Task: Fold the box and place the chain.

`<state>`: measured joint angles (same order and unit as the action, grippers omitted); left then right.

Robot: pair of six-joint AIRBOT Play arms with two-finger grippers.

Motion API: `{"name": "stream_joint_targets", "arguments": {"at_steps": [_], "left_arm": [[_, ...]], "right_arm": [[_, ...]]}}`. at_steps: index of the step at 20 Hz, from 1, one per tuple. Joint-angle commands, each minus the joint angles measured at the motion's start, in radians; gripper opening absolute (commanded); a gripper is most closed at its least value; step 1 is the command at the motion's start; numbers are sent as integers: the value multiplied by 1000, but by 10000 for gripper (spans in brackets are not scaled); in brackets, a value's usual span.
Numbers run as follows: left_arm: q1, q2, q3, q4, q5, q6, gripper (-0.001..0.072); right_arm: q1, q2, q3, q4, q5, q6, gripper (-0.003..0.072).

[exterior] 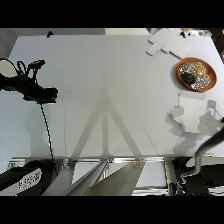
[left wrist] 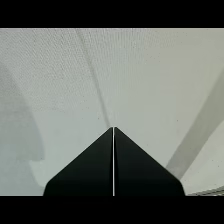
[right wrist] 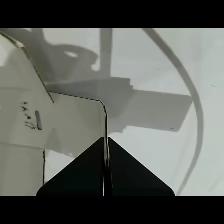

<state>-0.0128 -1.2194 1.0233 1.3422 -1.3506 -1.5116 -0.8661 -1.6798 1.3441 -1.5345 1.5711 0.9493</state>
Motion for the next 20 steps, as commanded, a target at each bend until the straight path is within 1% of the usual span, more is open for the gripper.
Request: {"name": "stream_joint_targets", "arguments": {"at_steps": [1, 4, 7, 9, 10, 13, 16, 17, 19, 20], "left_arm": [[0, 1, 0, 0, 0, 0, 8], [-1, 1, 0, 0, 0, 0, 8], [-1, 1, 0, 0, 0, 0, 8], [0, 1, 0, 0, 0, 0, 8], [0, 1, 0, 0, 0, 0, 8], [-1, 1, 0, 0, 0, 0, 8], [-1, 1, 0, 0, 3, 0, 8], [-1, 1, 0, 0, 32, 3, 8], [0, 0, 0, 2, 120, 32, 8], [-2, 0, 0, 0, 127, 43, 10]], "right_arm": [[107, 144, -85, 210, -17, -58, 13], [266, 330, -275, 316, -90, -69, 13], [447, 524, -467, 510, -166, -76, 14], [581, 647, -569, 600, -250, -52, 14], [649, 696, -607, 616, -296, -13, 14], [869, 804, -699, 628, -464, 169, 14], [1101, 820, -733, 612, -614, 268, 15], [1166, 818, -734, 590, -653, 294, 15], [1272, 818, -734, 514, -731, 388, 15], [1306, 817, -735, 473, -755, 437, 15]]}}
